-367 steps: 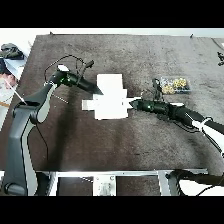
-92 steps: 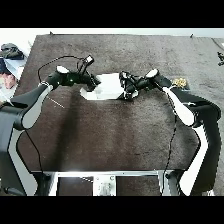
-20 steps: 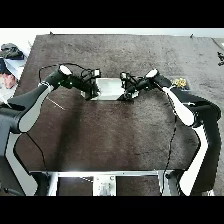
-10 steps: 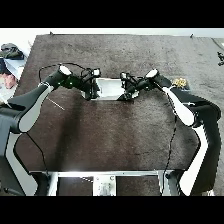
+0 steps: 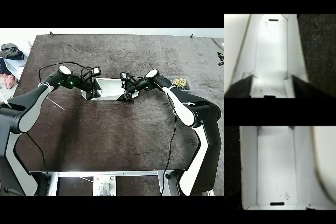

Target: Fold the box and place the chain.

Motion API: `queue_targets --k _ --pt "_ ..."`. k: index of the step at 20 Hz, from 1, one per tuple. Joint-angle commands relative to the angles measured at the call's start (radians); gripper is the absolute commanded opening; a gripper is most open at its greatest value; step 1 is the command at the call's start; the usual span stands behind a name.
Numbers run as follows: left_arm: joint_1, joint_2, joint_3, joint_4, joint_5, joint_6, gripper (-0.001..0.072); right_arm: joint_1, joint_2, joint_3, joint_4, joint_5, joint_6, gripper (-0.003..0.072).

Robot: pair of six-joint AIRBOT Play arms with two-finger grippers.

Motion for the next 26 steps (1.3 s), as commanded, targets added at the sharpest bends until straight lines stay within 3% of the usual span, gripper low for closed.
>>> queue_targets --k 1,4,5,7,8,9,10,12,13,20,26 --pt "0.001 -0.001 0.000 0.014 0.011 -0.030 0.0685 0.000 0.000 0.001 0.001 0.000 0.000 0.0374" --pt "0.001 0.000 0.000 0.014 0.020 -0.032 0.0685 0.000 0.000 0.001 0.001 0.000 0.000 0.0374" --pt "0.001 0.000 0.000 0.023 0.019 -0.041 0.0648 0.000 0.000 0.001 0.001 0.000 0.000 0.0374" --pt "0.001 0.001 0.000 0.078 0.002 -0.068 0.0369 0.000 0.000 0.001 0.001 0.000 0.000 0.0374" --pt "0.003 0.004 0.000 0.122 -0.010 -0.087 0.0272 0.000 0.000 0.001 0.001 0.000 0.000 0.0374" --pt "0.010 0.007 0.000 0.144 -0.027 -0.100 0.0218 0.000 0.000 0.001 0.001 0.000 0.000 0.0374" --pt "0.023 0.007 0.002 0.135 -0.053 -0.100 0.0213 0.000 0.000 0.001 0.001 0.000 0.000 0.0374" --pt "0.052 0.010 0.003 0.100 -0.084 -0.100 0.0041 0.000 0.000 0.001 0.001 0.000 0.000 0.0374" --pt "0.067 0.013 0.004 0.088 -0.091 -0.100 0.0014 0.000 0.000 0.001 0.001 0.000 0.000 0.0374" --pt "0.117 0.123 0.008 0.066 -0.151 -0.250 0.0010 0.000 0.000 0.001 0.001 0.000 0.000 0.0374" --pt "0.166 0.274 0.007 0.087 -0.002 -0.708 0.0008 0.000 0.000 0.001 0.001 0.000 0.000 0.0374"
